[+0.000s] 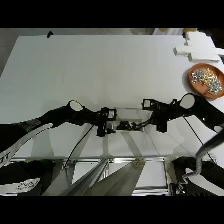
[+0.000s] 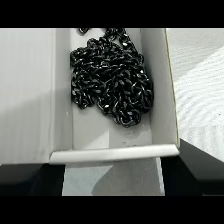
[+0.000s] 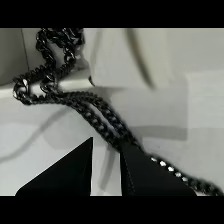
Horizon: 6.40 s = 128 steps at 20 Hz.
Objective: Fold the box and place the chain.
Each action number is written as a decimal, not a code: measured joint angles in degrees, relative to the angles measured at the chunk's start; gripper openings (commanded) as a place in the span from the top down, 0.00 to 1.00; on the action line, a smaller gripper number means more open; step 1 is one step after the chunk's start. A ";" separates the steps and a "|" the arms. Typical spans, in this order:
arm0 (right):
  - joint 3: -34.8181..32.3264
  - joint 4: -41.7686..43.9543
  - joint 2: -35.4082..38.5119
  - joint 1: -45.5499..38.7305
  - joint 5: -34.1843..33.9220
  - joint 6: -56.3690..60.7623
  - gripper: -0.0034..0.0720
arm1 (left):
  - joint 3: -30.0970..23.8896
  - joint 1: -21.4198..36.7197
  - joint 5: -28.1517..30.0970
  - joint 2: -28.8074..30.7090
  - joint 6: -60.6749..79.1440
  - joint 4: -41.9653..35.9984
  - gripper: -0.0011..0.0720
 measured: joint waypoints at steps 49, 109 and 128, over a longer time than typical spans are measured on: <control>-0.44 19.63 20.98 13.99 -10.51 7.10 0.59 | 0.00 0.00 0.00 0.00 0.00 0.00 0.61; -5.90 7.45 10.71 0.50 -4.00 -4.33 0.93 | 0.00 0.00 0.00 0.00 0.00 0.00 0.61; -4.20 24.72 18.58 16.22 -12.92 20.96 0.77 | 0.00 0.00 -0.02 0.00 0.00 0.00 0.61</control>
